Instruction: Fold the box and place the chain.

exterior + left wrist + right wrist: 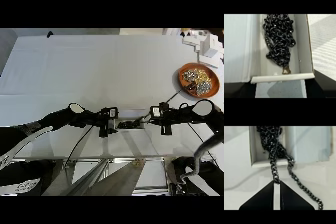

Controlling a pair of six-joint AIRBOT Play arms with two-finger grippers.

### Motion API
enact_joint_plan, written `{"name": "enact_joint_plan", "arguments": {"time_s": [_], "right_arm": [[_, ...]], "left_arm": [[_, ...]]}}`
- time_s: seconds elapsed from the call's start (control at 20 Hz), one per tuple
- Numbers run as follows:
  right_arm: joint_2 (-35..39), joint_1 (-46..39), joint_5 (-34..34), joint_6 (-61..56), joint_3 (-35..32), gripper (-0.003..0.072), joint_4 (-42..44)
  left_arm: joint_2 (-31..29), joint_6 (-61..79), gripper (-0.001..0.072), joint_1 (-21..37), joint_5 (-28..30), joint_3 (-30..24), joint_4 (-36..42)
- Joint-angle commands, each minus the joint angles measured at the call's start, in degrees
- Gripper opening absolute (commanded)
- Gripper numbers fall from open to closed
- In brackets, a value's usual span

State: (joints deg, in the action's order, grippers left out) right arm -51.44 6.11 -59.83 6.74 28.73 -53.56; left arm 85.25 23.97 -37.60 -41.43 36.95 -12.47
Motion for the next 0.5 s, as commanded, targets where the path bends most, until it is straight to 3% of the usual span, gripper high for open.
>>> {"name": "enact_joint_plan", "arguments": {"time_s": [0.0,0.2,0.45], "right_arm": [[3.9,0.0,-2.1,-5.5,1.2,0.0020,4.4],[4.3,3.2,-6.5,-5.5,5.3,0.0020,15.5],[2.4,12.8,1.4,-9.0,6.1,0.0021,15.9]], "left_arm": [[0.0,0.0,0.0139,0.0,0.0,0.0,0.0],[0.0,0.0,0.0139,0.0,0.0,0.0,0.0],[0.0,0.0,0.0139,0.0,0.0,0.0,0.0]]}}
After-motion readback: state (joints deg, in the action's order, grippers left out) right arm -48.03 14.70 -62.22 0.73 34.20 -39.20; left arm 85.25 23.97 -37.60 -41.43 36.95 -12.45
